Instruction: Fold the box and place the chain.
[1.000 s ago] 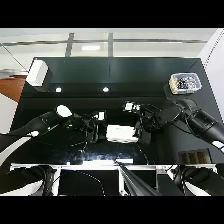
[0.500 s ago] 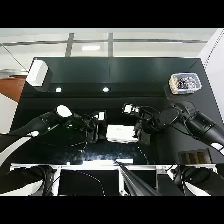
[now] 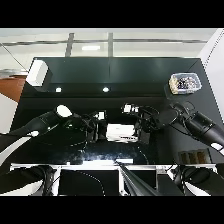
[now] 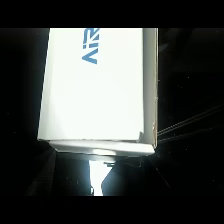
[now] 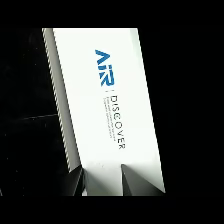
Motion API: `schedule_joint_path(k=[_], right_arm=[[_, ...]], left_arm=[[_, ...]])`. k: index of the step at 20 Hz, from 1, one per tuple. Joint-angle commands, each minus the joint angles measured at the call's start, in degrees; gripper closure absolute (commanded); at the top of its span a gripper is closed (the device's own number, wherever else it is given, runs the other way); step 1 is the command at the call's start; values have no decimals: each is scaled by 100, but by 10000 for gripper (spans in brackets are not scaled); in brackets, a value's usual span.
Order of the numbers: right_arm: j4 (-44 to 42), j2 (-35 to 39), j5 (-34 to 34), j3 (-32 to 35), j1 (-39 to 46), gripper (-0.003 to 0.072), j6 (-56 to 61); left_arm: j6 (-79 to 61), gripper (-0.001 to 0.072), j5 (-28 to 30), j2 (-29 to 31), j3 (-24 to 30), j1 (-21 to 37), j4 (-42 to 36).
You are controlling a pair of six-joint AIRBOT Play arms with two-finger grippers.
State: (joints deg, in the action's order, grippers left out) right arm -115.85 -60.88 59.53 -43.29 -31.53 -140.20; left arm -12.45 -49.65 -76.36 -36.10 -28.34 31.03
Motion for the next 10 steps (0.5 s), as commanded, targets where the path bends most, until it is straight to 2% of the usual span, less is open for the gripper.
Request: schedule_joint_path(k=[1, 4, 5, 9, 10], right_arm=[[4, 9, -37, -11, 2, 489, 35], [4, 9, 42, -7, -2, 464, 33], [7, 7, 96, -4, -2, 350, 33], [20, 4, 162, 13, -2, 340, 33], [63, 4, 160, 13, -2, 273, 37]], left_arm=[[-7, 380, -4, -4, 2, 2, 2], [-7, 381, -4, -4, 2, 2, 4], [-7, 380, -4, -4, 2, 2, 4], [-7, 381, -4, -4, 2, 2, 4], [-7, 381, -4, -4, 2, 2, 2]])
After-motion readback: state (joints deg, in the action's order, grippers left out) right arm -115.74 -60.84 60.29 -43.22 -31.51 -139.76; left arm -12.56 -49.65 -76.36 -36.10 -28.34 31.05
